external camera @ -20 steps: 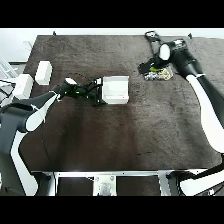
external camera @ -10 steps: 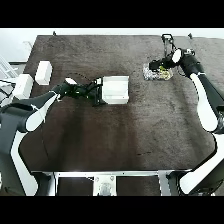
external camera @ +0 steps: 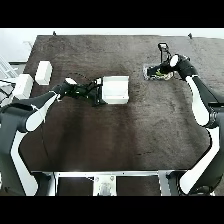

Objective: Fold the box and place the chain.

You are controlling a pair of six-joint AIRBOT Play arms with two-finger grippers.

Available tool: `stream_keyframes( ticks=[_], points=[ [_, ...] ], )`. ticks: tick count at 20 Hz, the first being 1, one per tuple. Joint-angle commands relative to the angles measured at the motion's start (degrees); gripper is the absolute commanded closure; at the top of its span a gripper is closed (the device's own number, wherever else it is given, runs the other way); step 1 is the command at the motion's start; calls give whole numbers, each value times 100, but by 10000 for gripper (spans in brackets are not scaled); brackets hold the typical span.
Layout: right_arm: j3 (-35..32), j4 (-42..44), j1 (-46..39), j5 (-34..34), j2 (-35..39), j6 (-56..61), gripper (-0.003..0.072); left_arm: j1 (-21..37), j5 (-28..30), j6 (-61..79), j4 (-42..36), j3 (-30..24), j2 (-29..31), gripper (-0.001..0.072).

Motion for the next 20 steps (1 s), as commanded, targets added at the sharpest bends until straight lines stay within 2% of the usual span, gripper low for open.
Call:
stream_keyframes(
  ticks=[1,2,4,5,16,20],
  points=[
    [22,166,-50,44,-153,-179,377,2,0,2,2,0,2,181],
    [22,223,-70,44,-153,-343,428,2,0,2,2,0,2,181],
    [24,203,-81,44,-151,-358,618,2,0,2,2,0,2,181],
    [28,205,-92,48,-129,-354,675,2,0,2,0,0,2,181],
    [57,201,-33,155,1143,-352,678,2,-2,2,2,0,2,181],
    [57,195,151,437,2170,-363,678,2,0,2,2,0,0,181]
  ],
)
